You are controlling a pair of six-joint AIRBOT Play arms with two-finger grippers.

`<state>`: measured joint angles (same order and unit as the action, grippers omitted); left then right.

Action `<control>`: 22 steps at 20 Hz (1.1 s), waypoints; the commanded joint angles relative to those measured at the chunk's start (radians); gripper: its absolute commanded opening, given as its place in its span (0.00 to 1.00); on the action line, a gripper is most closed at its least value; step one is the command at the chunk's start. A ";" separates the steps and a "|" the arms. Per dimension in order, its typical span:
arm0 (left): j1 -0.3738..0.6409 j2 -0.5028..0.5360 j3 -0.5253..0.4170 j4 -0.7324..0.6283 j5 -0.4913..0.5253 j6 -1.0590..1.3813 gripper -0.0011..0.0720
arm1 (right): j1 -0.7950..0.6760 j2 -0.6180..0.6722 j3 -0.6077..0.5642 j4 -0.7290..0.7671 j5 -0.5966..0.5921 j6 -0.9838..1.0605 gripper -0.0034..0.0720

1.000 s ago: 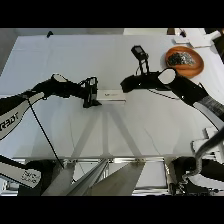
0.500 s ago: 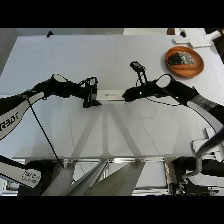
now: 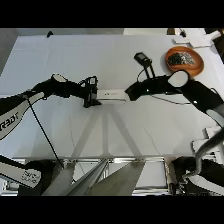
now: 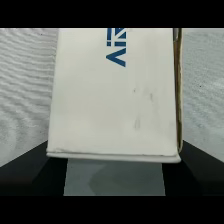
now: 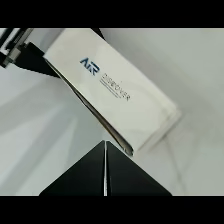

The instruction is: Fold the box and place the chain.

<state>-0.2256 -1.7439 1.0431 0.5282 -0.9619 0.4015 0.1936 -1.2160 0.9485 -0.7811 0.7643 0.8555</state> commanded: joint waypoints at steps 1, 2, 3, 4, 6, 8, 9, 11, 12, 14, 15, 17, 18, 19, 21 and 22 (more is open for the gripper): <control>0.000 0.000 0.000 0.005 -0.007 0.005 0.56 | -0.001 0.154 0.003 -0.048 -0.130 -0.007 0.06; 0.000 0.000 0.000 0.005 -0.007 0.005 0.56 | -0.001 0.187 0.003 -0.063 -0.158 -0.006 0.06; 0.000 0.000 0.000 0.004 -0.007 0.005 0.56 | -0.001 0.211 0.003 -0.074 -0.177 -0.006 0.06; 0.000 0.000 0.000 0.005 -0.007 0.005 0.56 | -0.001 0.232 0.003 -0.098 -0.190 0.008 0.06; 0.000 0.000 0.000 0.005 -0.007 0.005 0.56 | -0.001 0.248 0.003 -0.192 -0.193 0.062 0.06; 0.000 0.000 0.000 0.005 -0.007 0.005 0.56 | -0.001 0.248 0.003 -0.398 -0.188 0.243 0.06; 0.000 0.000 0.000 0.004 -0.007 0.005 0.56 | -0.001 0.247 0.003 -0.526 -0.177 0.336 0.06; 0.000 0.000 0.000 0.004 -0.006 0.005 0.56 | -0.001 0.245 0.003 -0.767 -0.127 0.514 0.06; 0.000 0.000 0.000 0.000 0.000 0.005 0.56 | -0.001 0.240 0.003 -0.861 -0.087 0.574 0.06; 0.000 0.000 0.000 -0.001 -0.003 0.005 0.56 | -0.001 0.214 0.003 -0.981 0.006 0.637 0.06; -0.001 0.000 0.000 0.000 -0.011 0.005 0.56 | -0.001 0.194 0.003 -1.014 0.058 0.645 0.06; 0.000 0.000 0.000 0.000 -0.057 -0.016 0.56 | -0.001 0.150 0.003 -1.032 0.137 0.645 0.06; 0.000 0.000 0.000 0.000 -0.097 -0.035 0.56 | 0.000 0.130 0.003 -1.021 0.161 0.644 0.06; -0.001 0.000 0.000 0.000 -0.138 -0.042 0.56 | 0.000 0.119 0.003 -1.012 0.175 0.644 0.06; -0.005 0.000 0.000 -0.021 -0.150 -0.048 0.56 | 0.000 0.118 0.003 -1.000 0.178 0.644 0.06; -0.006 0.000 0.000 -0.017 -0.150 -0.060 0.56 | 0.000 0.118 0.003 -0.991 0.179 0.644 0.06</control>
